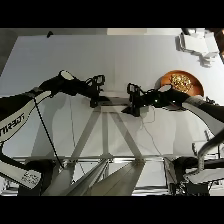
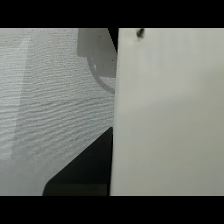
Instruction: Fold the box and place the chain.
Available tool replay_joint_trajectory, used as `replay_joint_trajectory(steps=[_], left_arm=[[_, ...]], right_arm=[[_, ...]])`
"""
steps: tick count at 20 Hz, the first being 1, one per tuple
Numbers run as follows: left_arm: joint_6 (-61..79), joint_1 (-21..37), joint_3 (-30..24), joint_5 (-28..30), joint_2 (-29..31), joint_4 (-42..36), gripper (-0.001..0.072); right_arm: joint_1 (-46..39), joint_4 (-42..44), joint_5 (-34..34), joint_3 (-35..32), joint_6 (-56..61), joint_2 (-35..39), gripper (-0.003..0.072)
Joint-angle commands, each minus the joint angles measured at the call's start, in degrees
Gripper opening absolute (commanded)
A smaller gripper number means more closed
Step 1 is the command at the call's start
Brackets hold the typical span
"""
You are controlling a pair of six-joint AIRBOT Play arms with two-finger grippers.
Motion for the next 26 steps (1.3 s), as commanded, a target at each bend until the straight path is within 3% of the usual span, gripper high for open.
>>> replay_joint_trajectory(steps=[1,19,21,23,26], left_arm=[[-0.02,0.0,-0.02,0.11,0.0,-0.02,0.0007],[0.15,0.0,-0.02,0.15,0.0,-0.07,0.0018],[0.09,0.07,-0.02,0.09,0.02,-0.04,0.0118],[0.11,0.07,-0.02,0.09,0.26,-0.04,0.0271],[-0.04,0.15,-0.02,-0.04,1.09,0.0,0.0281]], right_arm=[[0.07,0.13,0.0,0.07,0.0,-0.02,0.0335],[0.07,0.13,0.0,0.07,0.0,-0.02,0.0335],[0.07,0.13,0.0,0.07,0.0,-0.02,0.0335],[0.07,0.15,0.0,0.07,0.0,-0.02,0.0335],[0.04,0.13,-0.02,0.07,0.0,-0.02,0.0335]])
